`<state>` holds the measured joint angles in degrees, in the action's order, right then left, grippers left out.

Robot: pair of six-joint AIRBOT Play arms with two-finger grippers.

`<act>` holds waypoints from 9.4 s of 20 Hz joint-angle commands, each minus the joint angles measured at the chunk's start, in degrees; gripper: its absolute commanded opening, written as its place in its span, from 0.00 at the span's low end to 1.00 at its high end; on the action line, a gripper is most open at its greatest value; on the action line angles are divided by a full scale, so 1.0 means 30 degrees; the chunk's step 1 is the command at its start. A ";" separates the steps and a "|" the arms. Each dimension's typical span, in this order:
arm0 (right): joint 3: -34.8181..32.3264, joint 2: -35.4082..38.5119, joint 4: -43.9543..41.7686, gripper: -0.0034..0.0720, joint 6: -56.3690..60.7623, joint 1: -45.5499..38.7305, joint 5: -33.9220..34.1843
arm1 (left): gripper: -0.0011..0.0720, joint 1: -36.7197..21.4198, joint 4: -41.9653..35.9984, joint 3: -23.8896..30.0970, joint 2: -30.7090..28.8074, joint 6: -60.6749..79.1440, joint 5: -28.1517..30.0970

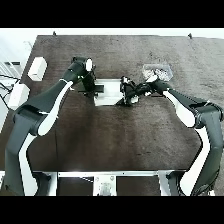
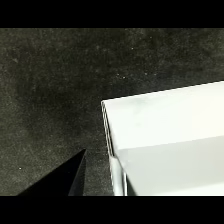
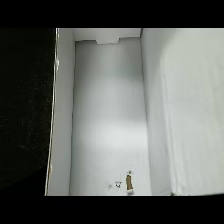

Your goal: Fold the box and place the chain.

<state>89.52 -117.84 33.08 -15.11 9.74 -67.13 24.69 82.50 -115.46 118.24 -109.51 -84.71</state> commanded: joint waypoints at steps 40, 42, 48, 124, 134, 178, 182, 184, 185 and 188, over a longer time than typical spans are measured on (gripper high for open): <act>-0.0007 0.0007 0.0000 0.61 0.0015 0.0007 -0.0007 | 0.70 -0.0124 0.1056 -0.0066 -0.3228 0.4437 -0.1639; -0.0007 0.0007 0.0000 0.61 0.0015 0.0007 -0.0015 | 0.69 -0.0495 0.1056 -0.0066 -0.3628 0.8102 -0.1559; -0.0007 0.0007 0.0000 0.61 0.0015 0.0007 -0.0007 | 0.69 -0.2550 -0.3206 0.0051 -0.3869 1.9453 -0.0474; -0.0007 0.0007 0.0000 0.61 0.0007 0.0007 -0.0007 | 1.00 -0.6018 -1.7231 0.7992 -0.0765 4.2854 0.4306; -0.0007 0.0007 0.0000 0.61 0.0015 0.0007 -0.0007 | 1.00 -0.5603 -1.7456 0.7992 -0.0022 4.3255 0.4932; -0.0007 0.0007 0.0000 0.61 0.0015 0.0007 -0.0007 | 0.74 -0.5071 -1.7099 0.7992 0.0029 4.3014 0.5173; -0.0007 0.0007 0.0000 0.61 0.0015 0.0007 -0.0007 | 0.74 -0.5071 -1.7136 0.7992 0.0029 4.3014 0.5151; -0.0007 0.0007 0.0000 0.61 0.0015 0.0007 -0.0007 | 0.74 -0.5071 -1.7150 0.7992 0.0029 4.3014 0.5195; -0.0007 0.0007 0.0000 0.61 0.0015 0.0007 -0.0007 | 0.74 -0.5071 -1.7150 0.7992 0.0029 4.3014 0.5253; -0.0007 0.0007 0.0000 0.61 0.0007 0.0007 -0.0007 | 0.74 -0.5071 -1.7172 0.7992 0.0029 4.3014 0.5238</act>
<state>89.52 -117.84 33.08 -15.07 9.72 -67.20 9.43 31.09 -91.50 118.34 19.51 -69.14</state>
